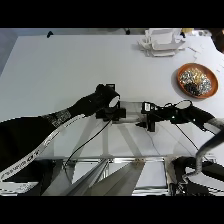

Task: Fold the box and place the chain.

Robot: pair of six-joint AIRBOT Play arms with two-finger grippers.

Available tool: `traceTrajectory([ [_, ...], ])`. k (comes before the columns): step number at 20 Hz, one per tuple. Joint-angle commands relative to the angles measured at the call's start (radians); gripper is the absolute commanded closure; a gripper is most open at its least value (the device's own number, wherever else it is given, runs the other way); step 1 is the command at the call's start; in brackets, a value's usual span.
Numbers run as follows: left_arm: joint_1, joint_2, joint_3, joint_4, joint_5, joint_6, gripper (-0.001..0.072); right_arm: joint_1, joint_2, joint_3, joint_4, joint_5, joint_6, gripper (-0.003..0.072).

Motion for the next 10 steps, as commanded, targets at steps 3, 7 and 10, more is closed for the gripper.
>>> traceTrajectory([
  [3,-0.023,-0.015,0.001,0.018,0.024,-0.031,0.0614,0.0,0.001,0.0,0.0,0.0,0.0,0.0207],
  [7,-0.032,-0.027,0.001,0.019,0.016,-0.028,0.0706,0.0,0.001,0.0,0.0,0.0,0.0,0.0207],
  [10,-0.031,-0.027,0.001,0.02,0.005,-0.017,0.0705,0.0,0.001,0.0,0.0,0.0,0.0,0.0207],
])
